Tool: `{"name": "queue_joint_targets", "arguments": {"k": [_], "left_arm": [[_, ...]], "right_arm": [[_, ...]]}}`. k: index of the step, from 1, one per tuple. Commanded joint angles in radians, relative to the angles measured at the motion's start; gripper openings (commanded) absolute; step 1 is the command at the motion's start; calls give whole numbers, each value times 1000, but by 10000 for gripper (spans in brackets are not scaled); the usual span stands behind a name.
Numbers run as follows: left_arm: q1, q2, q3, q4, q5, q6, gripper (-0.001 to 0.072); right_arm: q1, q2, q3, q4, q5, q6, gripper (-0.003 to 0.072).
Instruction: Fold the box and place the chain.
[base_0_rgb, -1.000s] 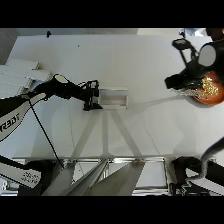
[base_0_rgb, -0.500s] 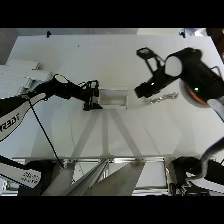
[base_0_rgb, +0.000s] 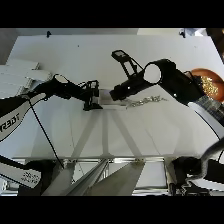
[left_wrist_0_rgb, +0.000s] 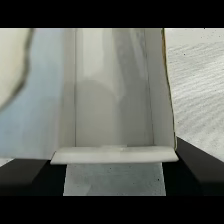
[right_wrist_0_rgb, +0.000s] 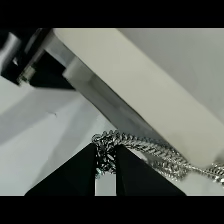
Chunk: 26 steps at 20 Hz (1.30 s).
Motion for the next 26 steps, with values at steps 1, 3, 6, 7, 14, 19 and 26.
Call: {"name": "queue_joint_targets", "arguments": {"k": [1,3,6,7,14,19,26], "left_arm": [[0,0,0,0,0,0,280],[0,0,0,0,0,0,280],[0,0,0,0,0,0,280],[0,0,0,0,0,0,280],[0,0,0,0,0,0,280],[0,0,0,0,0,0,280],[0,0,0,0,0,0,280]], "right_arm": [[8,-21,1,144,-122,-138,12],[8,-47,1,238,-151,-243,12],[8,-101,1,237,-160,-268,12],[10,-119,1,204,-134,-268,12],[18,-156,3,92,-54,-264,301],[9,-71,3,60,9,-269,300],[-153,66,3,-214,235,-327,301]]}}
